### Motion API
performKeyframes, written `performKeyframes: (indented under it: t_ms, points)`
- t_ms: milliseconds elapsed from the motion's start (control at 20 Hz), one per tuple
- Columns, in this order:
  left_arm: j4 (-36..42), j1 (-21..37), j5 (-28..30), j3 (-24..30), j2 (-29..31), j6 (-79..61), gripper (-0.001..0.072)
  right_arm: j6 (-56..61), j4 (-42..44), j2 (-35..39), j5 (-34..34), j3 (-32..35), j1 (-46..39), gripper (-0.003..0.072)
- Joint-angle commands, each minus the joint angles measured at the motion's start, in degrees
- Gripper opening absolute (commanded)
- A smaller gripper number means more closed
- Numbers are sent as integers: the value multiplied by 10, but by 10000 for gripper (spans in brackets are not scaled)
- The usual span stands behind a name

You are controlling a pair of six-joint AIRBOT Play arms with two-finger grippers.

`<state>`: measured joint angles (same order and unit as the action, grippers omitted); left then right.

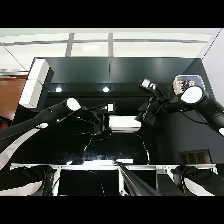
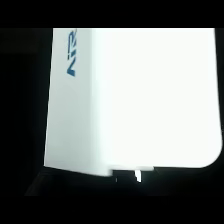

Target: Fold the box and place the chain.

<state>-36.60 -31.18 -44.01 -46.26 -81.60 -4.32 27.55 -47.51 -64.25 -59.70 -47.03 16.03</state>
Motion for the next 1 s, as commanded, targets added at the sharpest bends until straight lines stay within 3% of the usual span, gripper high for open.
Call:
performKeyframes:
  t_ms: [0,550,600,650,750,850,950]
  points:
    - [0,0,1,0,0,0,402,-52,0,-5,-11,20,27,564]
    - [0,0,1,0,0,0,402,-94,5,-6,19,22,31,561]
    - [0,0,1,0,0,0,402,-94,5,-8,19,22,31,541]
    - [0,0,1,0,0,0,402,-94,5,-9,19,22,31,451]
    - [0,0,1,0,0,0,402,-94,5,-13,19,22,31,439]
    - [0,0,1,0,0,0,402,-94,4,-15,19,22,31,246]
    - [0,0,1,0,0,0,402,-94,4,-15,19,22,31,237]
